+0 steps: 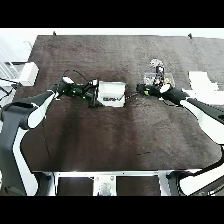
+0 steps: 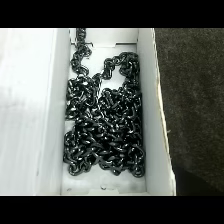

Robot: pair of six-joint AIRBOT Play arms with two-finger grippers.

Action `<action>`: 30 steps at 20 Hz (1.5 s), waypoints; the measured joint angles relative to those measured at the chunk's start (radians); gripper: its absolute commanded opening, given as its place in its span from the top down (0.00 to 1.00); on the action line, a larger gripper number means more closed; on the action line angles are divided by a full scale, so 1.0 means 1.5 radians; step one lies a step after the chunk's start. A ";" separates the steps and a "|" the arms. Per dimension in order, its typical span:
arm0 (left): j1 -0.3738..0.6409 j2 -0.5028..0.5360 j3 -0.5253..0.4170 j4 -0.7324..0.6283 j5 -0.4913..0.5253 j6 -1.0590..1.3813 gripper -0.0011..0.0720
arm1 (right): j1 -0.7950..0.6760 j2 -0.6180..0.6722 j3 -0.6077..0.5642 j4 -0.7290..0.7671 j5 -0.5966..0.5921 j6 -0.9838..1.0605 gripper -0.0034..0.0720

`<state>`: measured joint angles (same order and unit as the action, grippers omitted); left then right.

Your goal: Fold the box and place the chain.

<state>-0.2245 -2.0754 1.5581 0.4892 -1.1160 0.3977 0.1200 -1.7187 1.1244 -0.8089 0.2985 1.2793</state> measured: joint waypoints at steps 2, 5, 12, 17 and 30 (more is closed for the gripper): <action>0.000 0.000 0.000 0.000 0.000 0.000 0.58 | 0.005 0.021 0.001 0.003 0.013 -0.003 0.95; 0.000 0.000 0.000 0.000 0.000 0.000 0.58 | 0.020 0.095 0.002 -0.001 0.032 -0.026 0.95; 0.000 0.000 0.000 0.000 0.000 0.000 0.58 | 0.076 0.321 0.002 -0.033 0.044 -0.055 0.95; 0.000 0.000 0.000 0.000 0.000 0.000 0.58 | 0.149 0.422 0.004 -0.049 0.041 -0.060 0.95; 0.000 0.000 0.000 0.000 0.000 0.000 0.58 | 0.314 0.436 -0.019 -0.054 -0.049 0.016 0.95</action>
